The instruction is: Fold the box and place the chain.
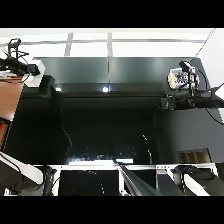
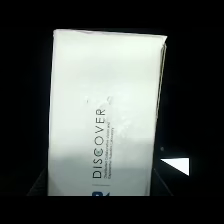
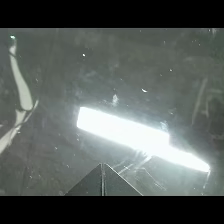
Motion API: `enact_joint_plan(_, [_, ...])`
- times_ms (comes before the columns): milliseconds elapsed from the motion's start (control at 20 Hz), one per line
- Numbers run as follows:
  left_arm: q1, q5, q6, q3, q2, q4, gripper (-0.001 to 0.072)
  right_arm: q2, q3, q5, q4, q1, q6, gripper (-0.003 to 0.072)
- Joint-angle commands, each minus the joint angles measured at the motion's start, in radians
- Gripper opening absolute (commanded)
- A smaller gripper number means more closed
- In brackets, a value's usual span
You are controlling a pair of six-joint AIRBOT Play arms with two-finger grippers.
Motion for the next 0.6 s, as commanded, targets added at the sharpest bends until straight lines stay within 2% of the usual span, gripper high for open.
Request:
enact_joint_plan(0, [0.008, -0.019, -0.001, 0.117, -0.112, -0.015, 0.0299, -0.002, 0.001, -0.016, 0.006, 0.003, 0.027, 0.0018])
enact_joint_plan(50, [-0.001, -0.018, -0.001, 0.13, -0.119, -0.007, 0.0421, -0.002, 0.001, -0.017, 0.006, 0.006, 0.028, 0.0018])
enact_joint_plan(100, [-0.009, -0.019, -0.002, 0.143, -0.119, 0.016, 0.072, -0.002, 0.001, -0.018, 0.006, 0.008, 0.028, 0.0018])
enact_joint_plan(250, [-0.034, -0.159, -0.103, 0.3, -0.101, 0.143, 0.0716, -0.002, 0.005, -0.01, 0.002, 0.008, 0.028, 0.0018])
enact_joint_plan(300, [-0.037, -0.18, -0.129, 0.323, -0.064, 0.137, 0.0715, -0.002, 0.008, -0.015, 0.002, 0.008, 0.028, 0.0018])
enact_joint_plan(400, [-0.049, -0.197, -0.176, 0.296, 0.059, 0.082, 0.07, -0.002, 0.02, -0.021, -0.008, 0.008, 0.027, 0.0018])
enact_joint_plan(450, [-0.056, -0.208, -0.192, 0.255, 0.128, 0.036, 0.0467, -0.002, 0.027, -0.02, -0.016, 0.008, 0.026, 0.0018])
enact_joint_plan(500, [-0.062, -0.225, -0.195, 0.189, 0.208, -0.039, 0.0021, -0.001, 0.031, -0.021, -0.018, 0.008, 0.015, 0.0018])
enact_joint_plan(550, [-0.07, -0.216, -0.187, 0.095, 0.298, -0.139, 0.0027, -0.001, 0.031, -0.019, -0.02, 0.008, -0.005, 0.0018])
